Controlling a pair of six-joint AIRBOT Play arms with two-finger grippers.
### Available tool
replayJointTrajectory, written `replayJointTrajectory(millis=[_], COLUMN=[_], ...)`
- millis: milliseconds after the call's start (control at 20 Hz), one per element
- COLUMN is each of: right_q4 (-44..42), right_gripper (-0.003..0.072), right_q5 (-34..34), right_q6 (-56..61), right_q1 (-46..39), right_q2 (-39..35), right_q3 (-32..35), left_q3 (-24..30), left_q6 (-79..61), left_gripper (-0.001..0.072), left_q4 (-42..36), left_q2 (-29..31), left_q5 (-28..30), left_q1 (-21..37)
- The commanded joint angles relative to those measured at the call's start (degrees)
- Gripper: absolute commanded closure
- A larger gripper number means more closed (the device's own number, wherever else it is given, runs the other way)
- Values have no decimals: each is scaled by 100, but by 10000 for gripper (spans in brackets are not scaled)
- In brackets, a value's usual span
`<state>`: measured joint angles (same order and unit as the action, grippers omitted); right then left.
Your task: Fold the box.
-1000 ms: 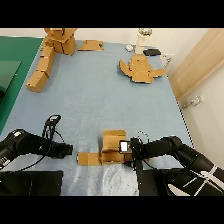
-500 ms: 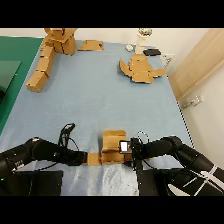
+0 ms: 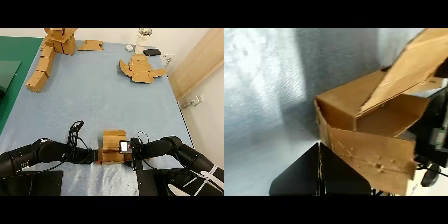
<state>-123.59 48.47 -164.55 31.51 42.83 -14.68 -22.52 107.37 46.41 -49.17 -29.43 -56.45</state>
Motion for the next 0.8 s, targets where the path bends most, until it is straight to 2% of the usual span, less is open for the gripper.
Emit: replayJointTrajectory(millis=[0,50,100,550,600,650,750], right_q4=[0,0,0,2,2,2,2], right_gripper=[174,174,174,174,174,174,174], right_q5=[0,0,0,0,0,0,0], right_q6=[2,2,2,2,2,2,2], right_q1=[2,2,2,2,2,2,2], right_q2=[-4,-4,-4,-4,-4,-4,-4], right_q3=[0,0,0,0,0,0,0], left_q3=[-221,-229,-229,-385,-385,-382,-385], left_q6=[-22,-20,-20,70,68,70,68], left_gripper=[691,524,457,460,443,312,283], left_q4=[-9,-4,17,15,9,-17,-55], left_q2=[33,33,33,31,26,9,-63], left_q5=[42,44,39,-216,-232,-269,-306], left_q1=[-28,-24,-24,118,118,118,107])
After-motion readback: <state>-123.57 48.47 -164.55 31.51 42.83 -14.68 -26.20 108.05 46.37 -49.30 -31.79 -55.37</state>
